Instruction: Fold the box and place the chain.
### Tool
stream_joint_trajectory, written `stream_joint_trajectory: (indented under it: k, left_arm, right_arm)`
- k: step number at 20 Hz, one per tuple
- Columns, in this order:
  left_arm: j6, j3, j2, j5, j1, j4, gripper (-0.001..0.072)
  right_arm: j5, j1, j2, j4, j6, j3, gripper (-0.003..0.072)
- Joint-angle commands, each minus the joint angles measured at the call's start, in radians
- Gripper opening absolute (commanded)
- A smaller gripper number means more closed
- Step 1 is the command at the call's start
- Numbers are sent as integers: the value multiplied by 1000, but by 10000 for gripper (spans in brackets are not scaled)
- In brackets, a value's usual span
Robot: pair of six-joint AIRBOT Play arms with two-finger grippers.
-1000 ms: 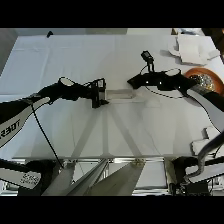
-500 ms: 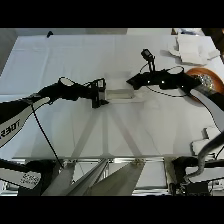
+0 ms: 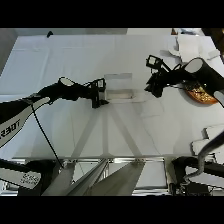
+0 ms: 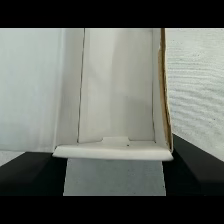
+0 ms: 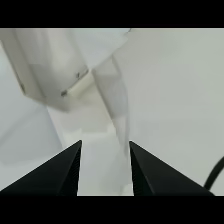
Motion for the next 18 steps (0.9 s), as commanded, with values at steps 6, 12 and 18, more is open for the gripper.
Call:
stream_joint_trajectory:
  k: [6, 12, 18]
  left_arm:
    - [0, 0, -1, 0, 1, 0, 258]
    - [0, 0, -1, 0, 1, 0, 258]
    - [0, 0, -1, 0, 1, 0, 258]
  right_arm:
    - [42, 59, 0, -60, -180, 0, 424]
    - [31, 101, -72, 29, -262, 0, 425]
    - [-35, 101, -158, 119, -283, 0, 422]
